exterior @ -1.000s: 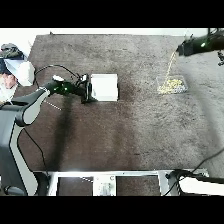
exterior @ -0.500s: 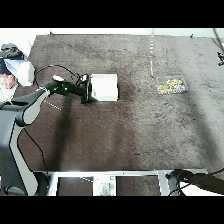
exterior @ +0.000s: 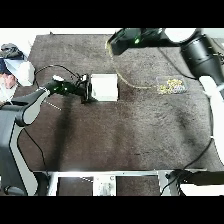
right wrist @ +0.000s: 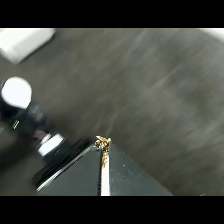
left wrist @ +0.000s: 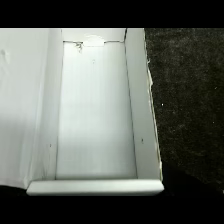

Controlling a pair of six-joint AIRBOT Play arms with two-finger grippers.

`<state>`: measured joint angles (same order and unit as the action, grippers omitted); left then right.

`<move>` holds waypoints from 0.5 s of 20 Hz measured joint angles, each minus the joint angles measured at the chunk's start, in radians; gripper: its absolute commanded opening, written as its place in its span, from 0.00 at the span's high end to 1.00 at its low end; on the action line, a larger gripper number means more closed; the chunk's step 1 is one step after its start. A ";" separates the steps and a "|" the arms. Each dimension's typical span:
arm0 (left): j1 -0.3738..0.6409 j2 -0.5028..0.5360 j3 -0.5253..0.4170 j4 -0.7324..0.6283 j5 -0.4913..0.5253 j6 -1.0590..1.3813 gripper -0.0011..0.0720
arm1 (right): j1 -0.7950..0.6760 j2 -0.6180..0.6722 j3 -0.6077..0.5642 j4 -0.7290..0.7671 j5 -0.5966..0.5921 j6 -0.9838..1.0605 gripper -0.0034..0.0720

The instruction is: Fold the box and place the chain.

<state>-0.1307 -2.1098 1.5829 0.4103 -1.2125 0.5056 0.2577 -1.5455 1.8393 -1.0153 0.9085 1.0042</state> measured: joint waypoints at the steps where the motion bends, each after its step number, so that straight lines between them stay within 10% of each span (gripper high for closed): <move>1: 0.000 0.000 0.000 0.000 0.000 0.000 0.51 | 0.002 -0.024 -0.010 0.015 0.025 0.000 0.97; 6: 0.000 0.000 0.000 0.000 0.000 0.000 0.51 | 0.008 -0.096 -0.155 0.059 0.042 0.001 0.96; 8: 0.000 0.000 0.000 0.000 0.000 0.000 0.51 | 0.008 -0.105 -0.226 0.052 -0.006 0.002 0.45; 10: 0.000 0.000 0.000 0.000 0.000 0.000 0.51 | -0.007 -0.109 -0.272 0.023 -0.039 0.012 0.46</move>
<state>-0.1307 -2.1098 1.5829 0.4099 -1.2125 0.5056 0.2508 -1.6547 1.5673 -0.9928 0.8696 1.0164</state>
